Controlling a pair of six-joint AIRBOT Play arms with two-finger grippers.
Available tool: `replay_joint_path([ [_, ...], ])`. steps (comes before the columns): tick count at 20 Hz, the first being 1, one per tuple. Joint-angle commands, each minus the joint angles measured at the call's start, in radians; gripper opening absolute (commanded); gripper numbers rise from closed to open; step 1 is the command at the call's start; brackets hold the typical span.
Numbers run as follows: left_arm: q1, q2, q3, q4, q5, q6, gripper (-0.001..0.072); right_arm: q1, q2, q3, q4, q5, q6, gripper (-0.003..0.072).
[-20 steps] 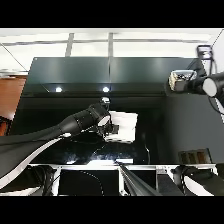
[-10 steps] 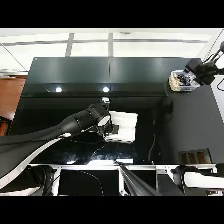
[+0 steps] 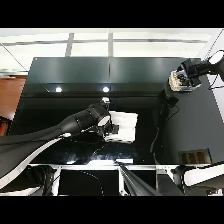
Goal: Fold the box and place the chain.
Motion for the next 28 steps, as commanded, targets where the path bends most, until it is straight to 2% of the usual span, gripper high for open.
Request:
replay_joint_path([
  [1,0.000,0.000,0.000,0.001,0.001,0.000,0.0028,-0.001,-0.034,0.006,0.014,-0.022,0.019,0.0637],
  [10,0.003,0.000,0.000,0.001,0.003,0.000,0.0028,0.016,-0.110,0.007,0.061,-0.103,0.015,0.0637],
  [12,0.004,0.000,0.000,0.001,0.003,0.000,0.0028,0.016,-0.119,0.007,0.072,-0.106,0.012,0.0453],
  [14,0.004,0.000,0.000,0.001,0.003,0.000,0.0028,0.015,-0.118,0.012,0.093,-0.105,-0.037,0.0143],
  [15,0.004,0.000,0.000,0.001,0.003,0.000,0.0028,0.014,-0.117,0.021,0.110,-0.099,-0.091,0.0049],
  [21,0.004,0.000,0.000,0.001,0.003,0.000,0.0028,0.003,-0.038,0.098,0.124,0.011,-0.316,0.0045],
  [24,0.004,0.000,0.000,0.001,0.003,0.000,0.0028,0.003,0.073,0.114,0.122,0.064,-0.463,0.0045],
  [28,0.004,0.000,0.000,0.001,0.003,0.000,0.0028,-0.004,0.240,0.116,0.124,0.080,-0.542,0.0044],
])
